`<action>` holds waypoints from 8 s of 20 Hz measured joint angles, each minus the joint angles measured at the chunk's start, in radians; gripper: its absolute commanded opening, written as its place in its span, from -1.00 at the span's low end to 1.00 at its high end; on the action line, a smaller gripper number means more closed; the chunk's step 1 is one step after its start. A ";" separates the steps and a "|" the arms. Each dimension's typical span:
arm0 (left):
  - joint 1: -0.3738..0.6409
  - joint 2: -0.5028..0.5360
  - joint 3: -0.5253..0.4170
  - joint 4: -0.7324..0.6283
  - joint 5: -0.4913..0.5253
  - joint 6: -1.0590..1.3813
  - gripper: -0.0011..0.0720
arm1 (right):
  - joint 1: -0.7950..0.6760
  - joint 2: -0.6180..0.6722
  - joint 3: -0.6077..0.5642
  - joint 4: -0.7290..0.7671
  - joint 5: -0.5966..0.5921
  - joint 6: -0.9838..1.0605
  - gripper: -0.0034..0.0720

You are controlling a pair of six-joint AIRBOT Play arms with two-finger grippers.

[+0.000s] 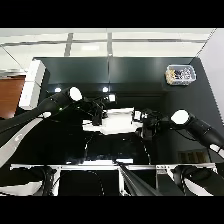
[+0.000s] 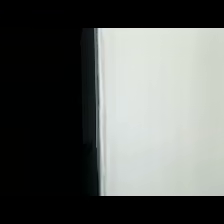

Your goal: Fold the box and place the chain.

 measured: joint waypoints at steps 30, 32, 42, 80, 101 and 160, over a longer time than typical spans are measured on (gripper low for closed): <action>0.000 -0.001 0.000 -0.004 -0.003 0.004 -0.90 | -0.054 -0.179 0.066 0.158 0.071 -0.240 0.91; 0.000 -0.001 0.000 -0.004 -0.003 0.001 -0.90 | -0.053 -0.180 0.062 0.149 0.055 -0.240 0.91; 0.000 -0.001 0.000 -0.004 -0.001 0.000 -0.90 | -0.049 -0.212 0.062 0.193 0.035 -0.268 0.91; 0.000 0.000 0.000 -0.004 -0.026 0.000 -0.90 | -0.006 -0.243 0.071 0.145 -0.003 -0.207 0.91; 0.038 0.212 0.040 0.246 -0.162 -0.435 0.27 | -0.005 -0.243 0.071 0.145 -0.009 -0.200 -0.06; 0.040 0.286 -0.320 0.006 0.180 0.060 0.91 | -0.005 -0.243 0.071 0.145 -0.008 -0.200 -0.08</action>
